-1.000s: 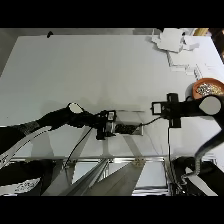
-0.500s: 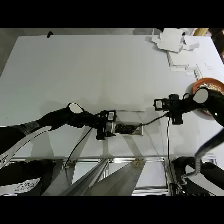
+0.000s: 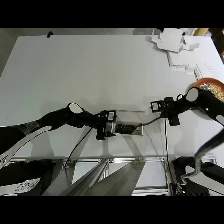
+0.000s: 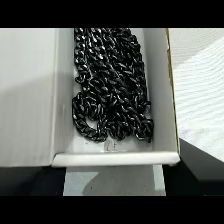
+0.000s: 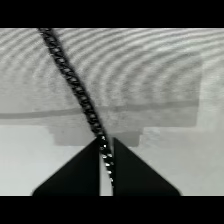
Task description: Fold the box and place the chain.
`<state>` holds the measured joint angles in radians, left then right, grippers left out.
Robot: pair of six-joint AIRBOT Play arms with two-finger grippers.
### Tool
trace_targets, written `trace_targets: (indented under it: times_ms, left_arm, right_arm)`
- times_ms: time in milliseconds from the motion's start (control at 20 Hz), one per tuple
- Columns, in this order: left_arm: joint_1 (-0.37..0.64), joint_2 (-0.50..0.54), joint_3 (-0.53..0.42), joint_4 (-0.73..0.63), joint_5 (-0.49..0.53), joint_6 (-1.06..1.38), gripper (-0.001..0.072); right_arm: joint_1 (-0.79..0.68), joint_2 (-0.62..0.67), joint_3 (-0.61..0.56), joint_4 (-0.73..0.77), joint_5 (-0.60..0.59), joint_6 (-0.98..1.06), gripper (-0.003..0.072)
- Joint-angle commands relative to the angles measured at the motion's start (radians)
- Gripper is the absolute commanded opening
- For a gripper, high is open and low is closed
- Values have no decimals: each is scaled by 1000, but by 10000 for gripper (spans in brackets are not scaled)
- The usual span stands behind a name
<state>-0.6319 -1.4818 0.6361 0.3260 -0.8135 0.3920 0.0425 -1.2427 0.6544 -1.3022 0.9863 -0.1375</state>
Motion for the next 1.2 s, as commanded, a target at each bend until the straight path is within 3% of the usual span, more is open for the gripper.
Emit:
trace_targets:
  times_ms: [0, 250, 550, 950, 1150]
  left_arm:
    - [1, 1, 1, 0, 1, 0, 211]
    - [1, 1, 1, 0, 0, 0, 211]
    - [1, 1, 1, 0, -6, 0, 211]
    - [1, 1, 1, 0, -6, 0, 211]
    - [1, 1, 1, 0, -6, 0, 211]
  right_arm:
    - [1, 40, -2, -14, 15, 6, 20]
    - [1, 180, -3, 79, 29, 10, 25]
    - [2, 149, -12, 85, 13, 9, 222]
    - [2, 18, -13, 57, -3, 9, 217]
    - [2, -23, -13, 53, 1, 10, 135]
